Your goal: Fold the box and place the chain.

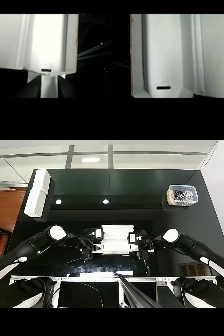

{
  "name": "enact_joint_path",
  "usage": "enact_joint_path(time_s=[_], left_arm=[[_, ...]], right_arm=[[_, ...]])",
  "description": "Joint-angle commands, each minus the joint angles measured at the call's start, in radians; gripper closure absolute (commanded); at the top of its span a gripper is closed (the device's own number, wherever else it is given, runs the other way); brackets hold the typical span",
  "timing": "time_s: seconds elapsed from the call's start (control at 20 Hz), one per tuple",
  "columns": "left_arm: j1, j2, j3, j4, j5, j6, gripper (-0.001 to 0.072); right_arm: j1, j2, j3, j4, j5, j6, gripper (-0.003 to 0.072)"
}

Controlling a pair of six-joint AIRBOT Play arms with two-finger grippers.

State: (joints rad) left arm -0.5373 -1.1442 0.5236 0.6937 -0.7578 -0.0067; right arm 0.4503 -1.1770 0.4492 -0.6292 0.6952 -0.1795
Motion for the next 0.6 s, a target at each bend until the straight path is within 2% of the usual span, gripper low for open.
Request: enact_joint_path(time_s=[0.0, 0.2, 0.4, 0.55], left_arm=[[-0.018, -0.002, 0.010, -0.003, 0.026, 0.003, 0.0474], [-0.018, -0.002, 0.010, -0.012, 0.024, 0.003, 0.0475], [-0.033, -0.012, 0.010, -0.119, 0.052, 0.003, 0.0475], [-0.064, -0.040, 0.010, -0.118, 0.060, 0.004, 0.0475]], right_arm=[[0.000, 0.000, 0.000, 0.000, 0.000, 0.000, 0.0266], [0.000, 0.000, 0.000, 0.000, 0.000, 0.000, 0.0266], [0.000, 0.000, 0.000, 0.000, 0.000, 0.000, 0.0266], [0.000, 0.000, 0.000, 0.001, 0.000, 0.000, 0.0266]])
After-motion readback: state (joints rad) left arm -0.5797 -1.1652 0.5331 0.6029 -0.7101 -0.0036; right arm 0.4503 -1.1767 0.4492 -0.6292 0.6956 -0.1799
